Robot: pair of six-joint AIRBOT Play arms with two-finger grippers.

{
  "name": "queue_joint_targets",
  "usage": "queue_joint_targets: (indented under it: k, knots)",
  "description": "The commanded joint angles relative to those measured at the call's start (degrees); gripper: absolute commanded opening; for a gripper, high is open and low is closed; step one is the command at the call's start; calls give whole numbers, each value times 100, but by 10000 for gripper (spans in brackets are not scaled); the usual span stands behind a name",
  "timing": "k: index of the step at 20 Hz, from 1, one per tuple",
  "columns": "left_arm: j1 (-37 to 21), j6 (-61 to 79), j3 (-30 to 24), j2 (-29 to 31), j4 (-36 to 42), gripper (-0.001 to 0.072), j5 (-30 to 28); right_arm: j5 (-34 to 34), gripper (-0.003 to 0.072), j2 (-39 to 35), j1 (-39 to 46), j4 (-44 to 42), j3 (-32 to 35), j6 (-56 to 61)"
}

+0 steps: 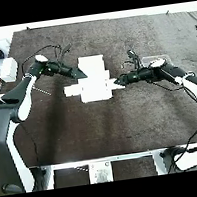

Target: Fold the box and place the chain.

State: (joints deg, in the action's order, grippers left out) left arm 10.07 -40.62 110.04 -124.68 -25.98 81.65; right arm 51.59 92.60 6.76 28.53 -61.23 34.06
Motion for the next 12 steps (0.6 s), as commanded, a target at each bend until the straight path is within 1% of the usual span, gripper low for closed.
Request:
queue_joint_targets:
  k: [1, 2, 3, 4, 5, 6, 7, 10, 12]
  knots:
    - [2, 177, 7, -4, 31, 203, 142, 4, -12, 2, -2, 2, -4, 0]
    - [2, 179, 7, -4, 31, 108, 129, 2, -12, 2, -2, 2, -4, 2]
    - [0, 221, 7, -4, 31, 39, 136, 2, -12, 2, -2, 0, -4, 0]
    - [2, 225, 7, -4, 28, 12, 136, 7, -11, 2, -2, 0, -4, 2]
    - [0, 304, 7, -4, 26, 11, 142, 4, 48, 2, -2, 0, -4, 2]
    - [0, 382, 7, -4, 13, 10, 179, 17, 301, -2, 13, 7, -4, 2]
    - [0, 544, 7, -2, -22, 10, 227, 24, 385, -44, 57, 90, -4, 4]
    - [0, 1624, 7, -2, -83, 11, 538, 22, 386, -348, 417, 175, -4, 7]
    - [0, 2291, 7, 0, -81, 10, 544, 24, 386, -658, 739, 168, -4, 35]
